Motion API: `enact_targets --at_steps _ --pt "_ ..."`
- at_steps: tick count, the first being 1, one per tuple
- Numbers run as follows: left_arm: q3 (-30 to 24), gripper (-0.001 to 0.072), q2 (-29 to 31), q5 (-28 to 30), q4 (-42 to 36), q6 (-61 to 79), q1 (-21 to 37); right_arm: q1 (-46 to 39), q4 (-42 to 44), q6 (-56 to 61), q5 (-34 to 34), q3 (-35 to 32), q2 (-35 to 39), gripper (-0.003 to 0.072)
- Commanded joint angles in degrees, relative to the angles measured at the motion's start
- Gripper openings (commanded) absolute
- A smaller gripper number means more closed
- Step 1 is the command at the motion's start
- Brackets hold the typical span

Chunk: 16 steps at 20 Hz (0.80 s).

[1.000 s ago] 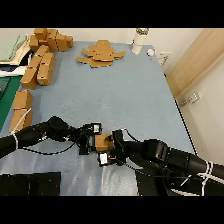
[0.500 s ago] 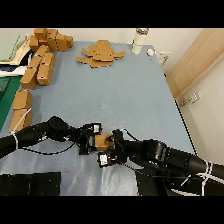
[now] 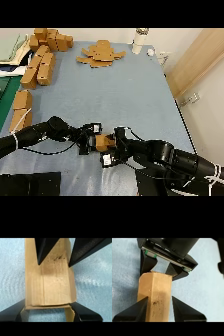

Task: Fold the box.

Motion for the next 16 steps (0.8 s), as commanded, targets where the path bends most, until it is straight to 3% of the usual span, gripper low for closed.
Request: enact_targets --at_steps 1,8,9,16 --pt "0.04 0.0514 0.0 0.02 0.0 0.02 -0.02 0.04 -0.04 0.2 0.37 0.11 0.66 0.044" --pt "0.04 0.0515 0.0 0.02 0.0 0.02 -0.02 0.0 -8.48 7.23 1.6 0.13 1.03 0.0432" --pt "0.04 0.0514 0.0 0.02 0.0 0.02 -0.02 0.02 -9.99 8.13 1.75 0.13 1.03 0.0361" --pt "0.04 0.0515 0.0 0.02 0.0 0.02 -0.02 0.04 -9.46 8.11 1.84 0.83 1.03 0.0319"
